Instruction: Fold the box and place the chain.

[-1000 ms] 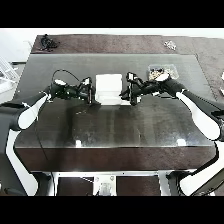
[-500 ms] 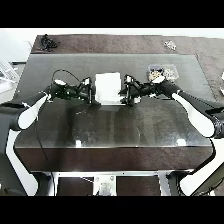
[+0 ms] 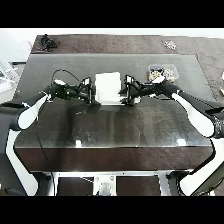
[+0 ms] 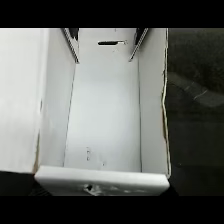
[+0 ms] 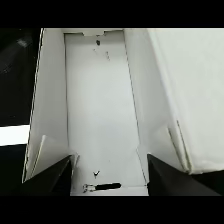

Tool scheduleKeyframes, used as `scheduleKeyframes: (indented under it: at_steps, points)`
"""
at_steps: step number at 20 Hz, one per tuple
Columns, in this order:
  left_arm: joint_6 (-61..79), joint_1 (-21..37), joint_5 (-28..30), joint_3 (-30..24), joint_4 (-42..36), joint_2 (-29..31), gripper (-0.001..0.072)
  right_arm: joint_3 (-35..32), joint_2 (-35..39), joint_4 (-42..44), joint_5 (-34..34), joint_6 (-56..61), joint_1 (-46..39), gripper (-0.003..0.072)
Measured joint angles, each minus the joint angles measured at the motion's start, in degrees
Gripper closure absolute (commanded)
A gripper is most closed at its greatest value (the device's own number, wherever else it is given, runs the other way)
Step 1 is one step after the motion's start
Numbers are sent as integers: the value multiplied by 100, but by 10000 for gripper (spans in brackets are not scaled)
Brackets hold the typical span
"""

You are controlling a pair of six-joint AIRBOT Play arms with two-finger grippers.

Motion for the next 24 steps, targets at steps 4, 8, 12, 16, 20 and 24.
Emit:
scheduleKeyframes:
  at_steps: [4, 8, 12, 16, 20, 24]
  points:
    - [-11, -7, -39, 0, -24, 0, 293, -2, -7, -13, 9, 20, -55, 553]
    - [-9, -7, -35, 0, -9, 0, 293, -2, 28, -9, 57, 173, -249, 649]
    - [-4, -11, -33, 0, -2, 0, 293, -2, 168, -55, 317, 452, -507, 676]
    - [-2, -9, -24, 0, 2, 0, 293, -2, 428, -120, 461, 953, -739, 679]
    - [0, -11, -22, 0, 2, 0, 293, -2, 835, -280, 306, 2271, -988, 680]
    - [2, -11, -20, 0, 2, 0, 293, -2, 1088, -848, 186, 4459, -1438, 678]
